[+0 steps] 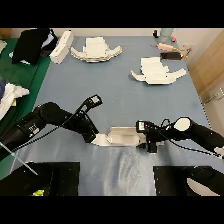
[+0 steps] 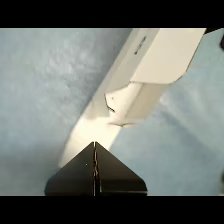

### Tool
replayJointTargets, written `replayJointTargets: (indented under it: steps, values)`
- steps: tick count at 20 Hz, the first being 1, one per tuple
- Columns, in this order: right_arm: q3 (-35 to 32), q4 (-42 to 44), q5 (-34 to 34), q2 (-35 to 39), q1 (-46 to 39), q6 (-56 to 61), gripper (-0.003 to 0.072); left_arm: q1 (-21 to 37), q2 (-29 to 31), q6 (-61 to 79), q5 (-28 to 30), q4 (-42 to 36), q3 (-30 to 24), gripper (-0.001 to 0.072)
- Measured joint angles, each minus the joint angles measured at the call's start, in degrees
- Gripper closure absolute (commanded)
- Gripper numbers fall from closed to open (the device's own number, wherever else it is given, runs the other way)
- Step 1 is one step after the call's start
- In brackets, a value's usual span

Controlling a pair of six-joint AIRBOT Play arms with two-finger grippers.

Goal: Fold the box.

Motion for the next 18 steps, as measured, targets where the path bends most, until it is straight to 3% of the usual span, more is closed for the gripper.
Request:
replayJointTargets:
  steps: [3, 11, 18]
  values:
    - [0.0, 0.0, 0.0, 0.0, 0.0, 0.0, 0.0177, -3.2, -1.3, -7.6, -0.9, -8.4, 0.0, 0.0694]
    - [0.0, 0.0, 0.0, 0.0, 0.0, 0.1, 0.0177, -8.0, -12.2, -13.7, 17.0, -31.8, 3.8, 0.0694]
    - [0.0, 0.0, 0.0, 0.0, 0.0, 0.0, 0.0177, -8.4, -20.2, -18.7, 21.9, -37.0, 4.7, 0.0695]
